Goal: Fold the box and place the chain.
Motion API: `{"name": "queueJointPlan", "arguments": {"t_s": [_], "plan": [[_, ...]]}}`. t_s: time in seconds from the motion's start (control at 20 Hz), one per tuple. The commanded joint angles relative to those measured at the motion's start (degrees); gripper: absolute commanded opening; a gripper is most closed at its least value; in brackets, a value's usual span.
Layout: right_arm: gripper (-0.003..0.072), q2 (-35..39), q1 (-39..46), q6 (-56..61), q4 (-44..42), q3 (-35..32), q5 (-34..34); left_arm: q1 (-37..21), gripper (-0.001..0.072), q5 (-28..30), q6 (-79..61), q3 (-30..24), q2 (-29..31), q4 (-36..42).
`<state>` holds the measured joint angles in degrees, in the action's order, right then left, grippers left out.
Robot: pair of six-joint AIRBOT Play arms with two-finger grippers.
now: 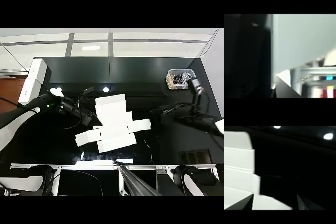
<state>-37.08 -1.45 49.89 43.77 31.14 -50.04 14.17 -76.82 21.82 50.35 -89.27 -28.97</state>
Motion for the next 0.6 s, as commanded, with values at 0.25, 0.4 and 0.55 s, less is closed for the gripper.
{"name": "queueJointPlan", "arguments": {"t_s": [0.25, 0.4, 0.55], "plan": [[0.0625, -0.11, 0.68, 0.70, 14.75, 5.31, -11.26, 12.15, 0.0020, 19.23, -27.89, -13.29, 16.35, 1.53], [0.0625, -0.11, -0.72, 0.68, 14.78, 3.52, -10.62, 16.09, 0.0019, 24.04, -29.68, -14.43, 16.31, 0.87], [0.0625, -0.11, -1.86, 0.68, 14.78, 1.38, -10.40, 19.82, 0.0021, 36.63, -35.15, -15.52, 15.96, 0.92]]}}
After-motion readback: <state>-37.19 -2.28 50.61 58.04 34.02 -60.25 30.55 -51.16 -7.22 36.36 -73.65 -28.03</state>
